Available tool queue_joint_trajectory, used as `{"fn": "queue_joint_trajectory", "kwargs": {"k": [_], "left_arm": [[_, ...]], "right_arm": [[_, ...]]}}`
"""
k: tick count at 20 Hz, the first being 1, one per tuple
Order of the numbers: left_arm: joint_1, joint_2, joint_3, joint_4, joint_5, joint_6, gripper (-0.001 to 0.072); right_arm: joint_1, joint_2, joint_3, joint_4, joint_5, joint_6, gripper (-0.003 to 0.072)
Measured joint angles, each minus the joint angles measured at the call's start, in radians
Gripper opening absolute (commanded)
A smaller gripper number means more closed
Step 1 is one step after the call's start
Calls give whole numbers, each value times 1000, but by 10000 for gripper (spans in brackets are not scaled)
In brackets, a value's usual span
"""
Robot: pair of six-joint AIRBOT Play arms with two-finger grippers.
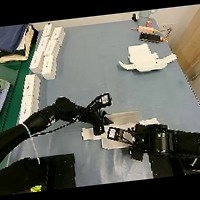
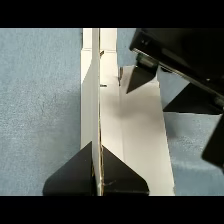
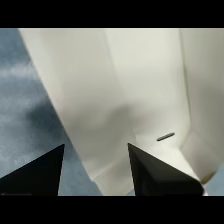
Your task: Fold the box.
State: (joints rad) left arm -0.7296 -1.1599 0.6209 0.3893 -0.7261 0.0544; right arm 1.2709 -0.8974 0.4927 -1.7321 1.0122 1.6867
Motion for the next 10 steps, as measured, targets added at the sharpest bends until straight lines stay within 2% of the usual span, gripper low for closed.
{"fn": "queue_joint_trajectory", "kwargs": {"k": [4,10], "left_arm": [[0,0,0,0,0,0,16],[0,0,0,0,0,0,16]], "right_arm": [[5,-6,35,-114,14,161,580],[6,0,95,-195,120,323,586]]}}
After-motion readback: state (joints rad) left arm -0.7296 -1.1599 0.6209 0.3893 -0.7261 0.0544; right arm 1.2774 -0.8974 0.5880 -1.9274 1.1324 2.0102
